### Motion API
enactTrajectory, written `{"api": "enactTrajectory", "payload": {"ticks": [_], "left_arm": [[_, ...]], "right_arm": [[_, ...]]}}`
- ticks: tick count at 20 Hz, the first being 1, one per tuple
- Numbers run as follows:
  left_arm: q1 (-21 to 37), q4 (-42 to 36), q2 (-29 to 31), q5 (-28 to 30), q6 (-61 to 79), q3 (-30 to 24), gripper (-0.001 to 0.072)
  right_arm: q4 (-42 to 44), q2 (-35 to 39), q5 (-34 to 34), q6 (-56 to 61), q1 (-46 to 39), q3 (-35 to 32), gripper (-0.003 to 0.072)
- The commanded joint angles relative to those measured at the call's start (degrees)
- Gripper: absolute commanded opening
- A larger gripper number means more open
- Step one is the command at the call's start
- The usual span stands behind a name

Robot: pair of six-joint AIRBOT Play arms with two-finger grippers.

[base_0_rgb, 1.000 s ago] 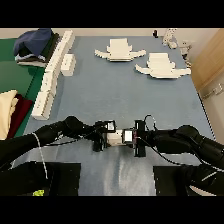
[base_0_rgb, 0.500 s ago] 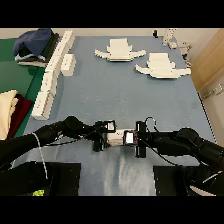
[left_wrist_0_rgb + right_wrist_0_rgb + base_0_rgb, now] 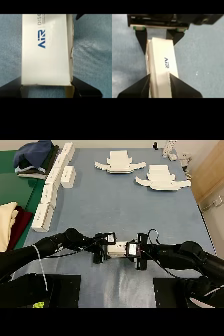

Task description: Fold the box.

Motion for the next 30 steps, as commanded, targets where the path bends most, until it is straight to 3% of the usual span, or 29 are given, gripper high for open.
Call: {"api": "enactTrajectory", "payload": {"ticks": [1,2,3,4,7,13,18,30], "left_arm": [[0.0,0.0,0.0,0.0,0.0,0.0,0.0507],[0.0,0.0,0.0,0.0,0.0,0.0,0.0507],[0.0,0.0,0.0,0.0,0.0,0.0,0.0507],[0.0,0.0,0.0,0.0,0.0,0.0,0.0507],[0.0,0.0,0.0,0.0,0.0,0.0,0.0507],[0.0,0.0,0.0,0.0,0.0,0.0,0.0507],[0.0,0.0,0.0,0.0,0.0,0.0,0.0507],[0.0,0.0,0.0,0.0,0.0,0.0,0.0507]], "right_arm": [[3.8,1.9,2.9,7.9,0.0,-0.2,0.0209],[5.6,1.7,5.0,12.2,0.0,-0.6,0.0079],[8.2,1.3,7.7,15.0,0.0,-1.4,0.001],[12.0,0.8,11.2,16.2,0.1,-2.8,0.0002],[17.4,0.2,19.9,20.4,1.4,-7.4,0.0002],[17.4,0.3,26.9,26.8,6.8,-12.5,0.0002],[17.4,-3.8,27.9,27.4,7.6,-13.5,0.0002],[17.0,-4.1,28.1,27.4,7.6,-13.5,0.0002]]}}
